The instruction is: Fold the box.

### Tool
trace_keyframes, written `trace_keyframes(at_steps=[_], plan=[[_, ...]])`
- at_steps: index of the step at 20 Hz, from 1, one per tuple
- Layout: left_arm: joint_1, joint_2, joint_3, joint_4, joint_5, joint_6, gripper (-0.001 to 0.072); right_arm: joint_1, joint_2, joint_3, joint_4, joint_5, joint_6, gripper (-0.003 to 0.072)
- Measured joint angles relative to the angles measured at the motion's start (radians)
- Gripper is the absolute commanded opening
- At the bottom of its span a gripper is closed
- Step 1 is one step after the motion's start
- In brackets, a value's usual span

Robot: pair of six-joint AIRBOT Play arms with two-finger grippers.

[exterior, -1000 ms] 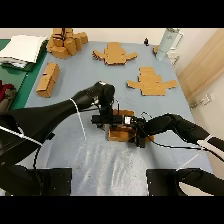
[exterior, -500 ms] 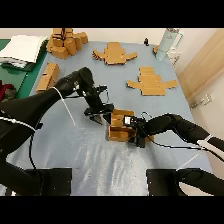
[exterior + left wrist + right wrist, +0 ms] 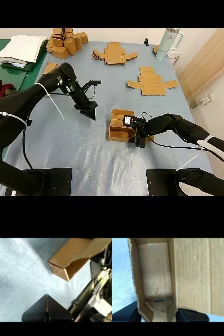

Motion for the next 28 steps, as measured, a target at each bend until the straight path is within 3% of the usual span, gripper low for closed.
trace_keyframes(at_steps=[4,8,9,10,11,14,17,28], plan=[[-0.011,0.137,-0.227,-0.044,0.131,0.213,0.0009,0.000,0.000,0.000,0.000,0.000,0.000,0.0514],[-0.073,0.352,-0.501,-0.081,0.425,0.415,0.0014,0.000,0.000,0.000,0.000,0.000,0.000,0.0514],[-0.092,0.395,-0.556,-0.097,0.501,0.494,0.0075,0.000,0.000,0.000,0.000,0.000,0.000,0.0514],[-0.107,0.426,-0.602,-0.127,0.567,0.595,0.0466,0.000,0.000,0.000,0.000,0.000,0.000,0.0514],[-0.119,0.444,-0.637,-0.165,0.621,0.697,0.0691,0.000,0.000,0.000,0.000,0.000,0.000,0.0514],[-0.149,0.440,-0.702,-0.335,0.733,0.992,0.0691,0.000,0.000,0.000,0.000,0.000,0.000,0.0514],[-0.168,0.383,-0.724,-0.436,0.784,1.202,0.0691,0.000,0.000,0.000,0.000,0.000,0.000,0.0514],[-0.188,0.272,-0.655,-0.510,0.798,1.412,0.0692,0.000,0.000,0.000,0.000,0.000,0.000,0.0514]])
